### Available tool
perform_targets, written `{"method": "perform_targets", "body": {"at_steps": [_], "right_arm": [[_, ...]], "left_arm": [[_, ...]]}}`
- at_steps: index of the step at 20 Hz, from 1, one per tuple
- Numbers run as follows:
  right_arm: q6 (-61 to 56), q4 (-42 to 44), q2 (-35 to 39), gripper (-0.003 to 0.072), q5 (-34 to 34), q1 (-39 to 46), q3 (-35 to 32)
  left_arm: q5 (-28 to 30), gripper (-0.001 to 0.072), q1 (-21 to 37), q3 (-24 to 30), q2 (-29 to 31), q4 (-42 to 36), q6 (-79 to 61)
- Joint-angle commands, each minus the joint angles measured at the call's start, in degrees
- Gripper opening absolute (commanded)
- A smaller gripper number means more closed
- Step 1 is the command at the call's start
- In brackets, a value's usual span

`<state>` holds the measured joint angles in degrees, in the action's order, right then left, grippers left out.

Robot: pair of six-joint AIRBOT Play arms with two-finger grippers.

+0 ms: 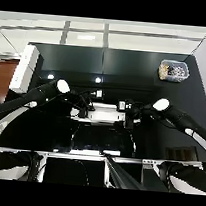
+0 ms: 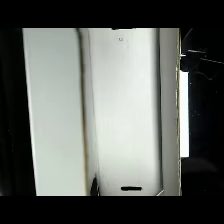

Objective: Fold the box and place the chain.

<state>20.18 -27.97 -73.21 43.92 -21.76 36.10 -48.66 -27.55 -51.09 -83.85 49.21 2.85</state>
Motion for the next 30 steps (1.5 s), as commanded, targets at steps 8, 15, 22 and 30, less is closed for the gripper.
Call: {"method": "perform_targets", "body": {"at_steps": [8, 15, 22, 30], "right_arm": [[-3.52, -5.05, -1.36, 0.0697, -0.46, -0.15, 0.0], [-3.5, -3.61, -3.06, 0.0697, -1.14, -0.17, 0.02], [-3.72, -3.58, -3.37, 0.0697, -1.57, -0.2, 0.02], [-5.16, -4.07, -3.48, 0.0697, -3.28, -0.87, 0.04]], "left_arm": [[0.11, 0.0026, 0.0, 0.02, -0.02, 0.0, 0.11], [0.11, 0.0026, 0.0, 0.02, -0.02, 0.02, 0.11], [0.09, 0.0026, 0.0, 0.02, -0.02, 0.0, 0.11], [0.13, 0.0026, 0.0, 0.02, -0.02, 0.0, 0.11]]}}
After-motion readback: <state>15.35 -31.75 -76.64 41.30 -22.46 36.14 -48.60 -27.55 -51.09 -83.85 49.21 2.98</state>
